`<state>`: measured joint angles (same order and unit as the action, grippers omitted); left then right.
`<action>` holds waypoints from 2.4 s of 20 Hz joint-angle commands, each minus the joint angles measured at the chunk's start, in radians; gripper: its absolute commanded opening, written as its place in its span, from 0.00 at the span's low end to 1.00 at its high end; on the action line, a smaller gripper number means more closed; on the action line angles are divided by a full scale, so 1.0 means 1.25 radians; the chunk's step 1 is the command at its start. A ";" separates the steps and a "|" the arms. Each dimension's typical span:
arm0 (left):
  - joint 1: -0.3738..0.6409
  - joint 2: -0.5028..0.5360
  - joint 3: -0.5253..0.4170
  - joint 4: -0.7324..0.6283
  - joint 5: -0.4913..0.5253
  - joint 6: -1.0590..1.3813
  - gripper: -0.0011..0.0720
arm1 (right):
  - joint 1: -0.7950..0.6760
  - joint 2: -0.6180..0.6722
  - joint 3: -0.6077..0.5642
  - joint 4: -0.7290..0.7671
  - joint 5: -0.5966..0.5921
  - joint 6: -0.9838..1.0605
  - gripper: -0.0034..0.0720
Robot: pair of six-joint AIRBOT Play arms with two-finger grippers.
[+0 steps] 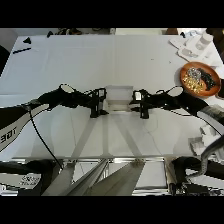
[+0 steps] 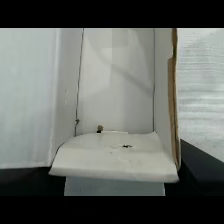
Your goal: Fold the box and place the chain.
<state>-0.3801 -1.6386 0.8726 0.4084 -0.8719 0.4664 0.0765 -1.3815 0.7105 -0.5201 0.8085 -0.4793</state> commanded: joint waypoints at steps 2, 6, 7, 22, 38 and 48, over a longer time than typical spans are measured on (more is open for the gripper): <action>-0.001 0.001 0.000 0.000 0.000 0.000 0.45 | 0.001 0.000 0.000 0.022 -0.001 0.000 0.51; -0.001 0.001 0.000 0.000 0.000 0.000 0.45 | 0.001 0.016 0.000 -0.048 -0.001 0.056 0.07; -0.001 0.001 0.000 0.000 0.000 0.000 0.45 | 0.001 0.031 0.000 -0.088 0.000 0.093 0.07; -0.001 0.001 0.000 0.000 0.000 0.000 0.45 | -0.324 0.258 -0.013 -0.354 0.151 0.990 0.06; -0.001 0.001 0.000 0.000 0.000 0.000 0.45 | -0.226 -0.002 -0.050 -0.059 0.128 0.984 0.06; -0.001 0.001 0.000 0.000 0.000 0.000 0.45 | -0.139 0.002 -0.050 0.068 0.132 0.986 0.32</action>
<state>-0.3801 -1.6386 0.8726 0.4084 -0.8719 0.4667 -0.1139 -1.3819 0.6483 -0.5060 0.9520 0.7540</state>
